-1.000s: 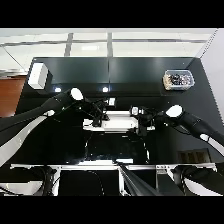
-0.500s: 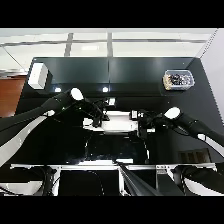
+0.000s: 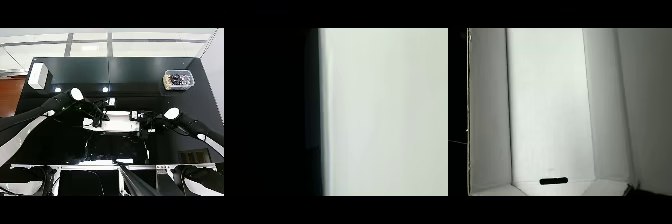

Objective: Fold the box and place the chain.

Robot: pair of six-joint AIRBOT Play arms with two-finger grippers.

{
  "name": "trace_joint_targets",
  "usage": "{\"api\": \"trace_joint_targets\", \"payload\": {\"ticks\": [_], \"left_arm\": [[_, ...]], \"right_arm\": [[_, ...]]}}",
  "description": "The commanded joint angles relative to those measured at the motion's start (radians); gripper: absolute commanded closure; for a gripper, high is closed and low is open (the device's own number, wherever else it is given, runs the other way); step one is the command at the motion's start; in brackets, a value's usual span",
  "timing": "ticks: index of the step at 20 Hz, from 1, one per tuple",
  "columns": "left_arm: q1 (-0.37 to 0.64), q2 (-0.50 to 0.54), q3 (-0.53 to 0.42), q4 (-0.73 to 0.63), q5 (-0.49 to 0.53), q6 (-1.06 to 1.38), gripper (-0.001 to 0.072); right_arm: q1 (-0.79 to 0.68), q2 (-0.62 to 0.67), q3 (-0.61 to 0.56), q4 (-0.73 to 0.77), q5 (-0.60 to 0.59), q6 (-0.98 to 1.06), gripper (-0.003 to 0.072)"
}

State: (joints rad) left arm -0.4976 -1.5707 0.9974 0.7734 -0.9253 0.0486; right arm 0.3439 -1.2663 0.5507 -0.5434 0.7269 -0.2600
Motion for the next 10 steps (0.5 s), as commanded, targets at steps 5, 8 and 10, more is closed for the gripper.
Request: {"api": "trace_joint_targets", "payload": {"ticks": [5,8,10], "left_arm": [[0.000,-0.001,0.000,0.000,0.002,0.000,0.0680],[0.000,-0.001,0.000,0.000,0.001,0.000,0.0680],[0.000,0.000,0.001,0.000,0.000,-0.006,0.0680]], "right_arm": [[0.007,-0.002,0.000,-0.016,-0.011,0.020,0.0095],[0.007,-0.002,0.000,-0.016,-0.012,0.021,0.0098],[0.007,-0.002,0.000,-0.016,-0.012,0.021,0.0235]]}}
